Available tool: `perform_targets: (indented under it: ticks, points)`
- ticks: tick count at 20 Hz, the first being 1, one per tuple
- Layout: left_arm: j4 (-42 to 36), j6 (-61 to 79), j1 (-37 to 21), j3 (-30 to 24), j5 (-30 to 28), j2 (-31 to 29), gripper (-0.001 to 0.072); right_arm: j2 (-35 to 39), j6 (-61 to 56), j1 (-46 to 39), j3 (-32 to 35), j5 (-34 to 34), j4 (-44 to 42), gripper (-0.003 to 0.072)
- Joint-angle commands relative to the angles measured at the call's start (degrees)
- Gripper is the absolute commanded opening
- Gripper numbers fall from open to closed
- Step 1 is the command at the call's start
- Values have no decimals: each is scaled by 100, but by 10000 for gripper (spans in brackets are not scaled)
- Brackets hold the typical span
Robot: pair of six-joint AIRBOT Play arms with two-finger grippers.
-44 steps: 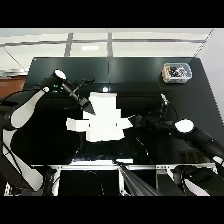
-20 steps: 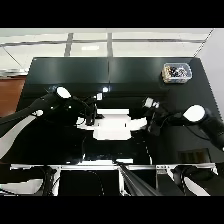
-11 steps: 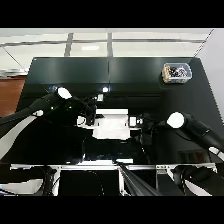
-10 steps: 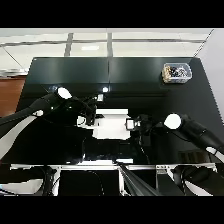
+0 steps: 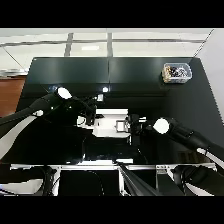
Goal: Fold the box and place the chain.
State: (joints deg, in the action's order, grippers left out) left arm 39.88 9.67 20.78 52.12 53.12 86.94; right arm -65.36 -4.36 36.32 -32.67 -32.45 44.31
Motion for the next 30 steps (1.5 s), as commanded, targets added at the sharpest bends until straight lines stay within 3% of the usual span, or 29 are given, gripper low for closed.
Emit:
perform_targets:
  ticks: [1, 10, 16, 21, 25, 30]
  points:
    - [-7, -4, 2, -2, 2, 2, 27, 166, -81, -179, -66, 345, 136, 703]
    - [-7, -7, 2, -2, 4, 2, 27, 149, 221, -984, -275, -50, -208, 703]
    - [-7, -4, 4, -2, 2, 2, 27, -385, 2103, -1209, -278, -673, -2098, 703]
    - [-7, -7, 4, -2, 2, 2, 27, -1032, 2396, -1244, -280, -778, -2111, 704]
    - [-7, -127, 4, -2, 9, 2, 27, -1115, 2396, -1274, -348, -809, -1993, 703]
    - [-7, -125, 2, -2, 2, 2, 27, -1333, 1731, -1257, -612, -894, -1502, 703]
